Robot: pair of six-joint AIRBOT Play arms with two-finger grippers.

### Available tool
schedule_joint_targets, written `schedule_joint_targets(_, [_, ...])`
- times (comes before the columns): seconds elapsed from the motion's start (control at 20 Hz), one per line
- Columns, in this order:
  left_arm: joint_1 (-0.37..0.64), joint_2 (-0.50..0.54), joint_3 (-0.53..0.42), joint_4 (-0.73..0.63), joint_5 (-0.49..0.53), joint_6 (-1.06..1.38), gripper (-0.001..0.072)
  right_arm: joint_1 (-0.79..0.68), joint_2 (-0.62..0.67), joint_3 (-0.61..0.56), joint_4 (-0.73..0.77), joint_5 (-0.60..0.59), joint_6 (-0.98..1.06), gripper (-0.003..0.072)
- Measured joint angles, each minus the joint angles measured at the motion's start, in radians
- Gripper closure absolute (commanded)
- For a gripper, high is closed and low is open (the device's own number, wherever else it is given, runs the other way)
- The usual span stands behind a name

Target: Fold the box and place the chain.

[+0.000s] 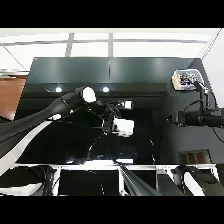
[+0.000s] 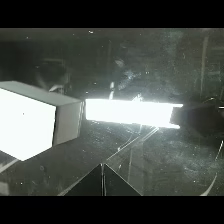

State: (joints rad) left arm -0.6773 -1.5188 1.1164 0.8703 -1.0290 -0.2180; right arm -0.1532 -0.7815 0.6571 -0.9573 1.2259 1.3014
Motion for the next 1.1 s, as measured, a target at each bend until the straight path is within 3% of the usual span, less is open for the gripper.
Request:
schedule_joint_targets(0.25, [-0.04,-0.03,0.0,0.052,0.04,-0.014,-0.0002,0.0,0.0,0.0,0.0,0.0,0.0,0.067])
schedule_joint_targets(0.45, [-0.083,-0.065,0.0,0.153,0.115,-0.169,0.0026,0.0,0.0,0.0,0.0,0.0,0.0,0.0671])
schedule_joint_targets(0.5, [-0.095,-0.07,0.0,0.193,0.132,-0.21,0.0157,0.0,0.0,0.0,0.0,0.0,0.0,0.067])
schedule_joint_targets(0.55, [-0.105,-0.072,0.0,0.231,0.139,-0.241,0.0404,0.0,0.0,0.0,0.0,-0.001,0.0,0.067])
schedule_joint_targets(0.6, [-0.11,-0.072,0.001,0.253,0.144,-0.267,0.051,0.0,0.0,0.0,0.0,-0.004,0.0,0.067])
schedule_joint_targets(0.9, [-0.034,-0.013,0.0,0.335,0.136,-0.356,0.0567,0.0,0.0,0.0,-0.001,-0.021,0.0,0.067])
schedule_joint_targets(1.1, [0.169,0.031,0.015,0.359,0.133,-0.437,0.0567,0.0,0.0,0.0,0.0,-0.04,0.0,0.067])
